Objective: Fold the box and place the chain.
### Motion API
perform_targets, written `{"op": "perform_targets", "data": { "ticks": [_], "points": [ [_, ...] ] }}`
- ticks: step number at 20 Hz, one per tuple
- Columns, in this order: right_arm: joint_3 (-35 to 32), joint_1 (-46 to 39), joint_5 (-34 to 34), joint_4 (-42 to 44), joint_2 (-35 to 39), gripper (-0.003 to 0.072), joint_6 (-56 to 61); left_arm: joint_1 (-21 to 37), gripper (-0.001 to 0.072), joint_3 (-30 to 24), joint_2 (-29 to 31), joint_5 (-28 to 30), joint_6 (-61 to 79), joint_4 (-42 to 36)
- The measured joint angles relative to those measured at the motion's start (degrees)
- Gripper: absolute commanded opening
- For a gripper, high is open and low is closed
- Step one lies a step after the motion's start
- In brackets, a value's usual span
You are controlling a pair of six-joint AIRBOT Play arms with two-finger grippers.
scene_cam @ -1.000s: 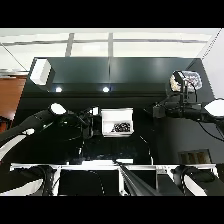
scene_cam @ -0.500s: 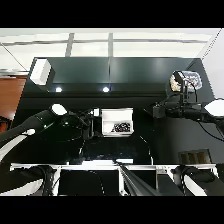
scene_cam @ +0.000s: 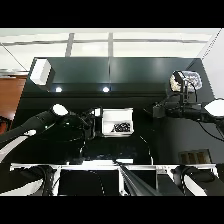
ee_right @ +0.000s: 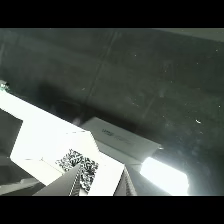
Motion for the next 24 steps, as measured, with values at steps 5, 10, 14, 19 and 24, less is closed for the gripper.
{"op": "perform_targets", "data": {
  "ticks": [5, 10, 14, 19, 24],
  "points": [
    [0.0, 0.0, -0.02, -0.02, 0.0, 0.0318, -0.02, -0.2, 0.0344, 0.02, 0.0, 1.09, 0.07, -0.52],
    [0.42, 0.28, -3.02, 0.17, -0.57, 0.0679, 5.95, -0.2, 0.0344, 0.42, -0.02, 1.99, 0.5, -0.26],
    [4.37, 3.76, -7.85, 0.59, -5.01, 0.0678, 8.17, -0.2, 0.0344, 0.66, -0.04, 2.21, 0.55, -0.17],
    [10.14, 10.54, -9.77, 0.22, -15.69, 0.0677, 1.55, -0.2, 0.0343, 0.7, -0.04, 2.38, 0.7, -0.13],
    [12.87, 12.79, 0.02, -1.86, -18.69, 0.0677, -18.6, -0.2, 0.0344, 0.7, -0.04, 2.38, 0.68, -0.11]
  ]
}}
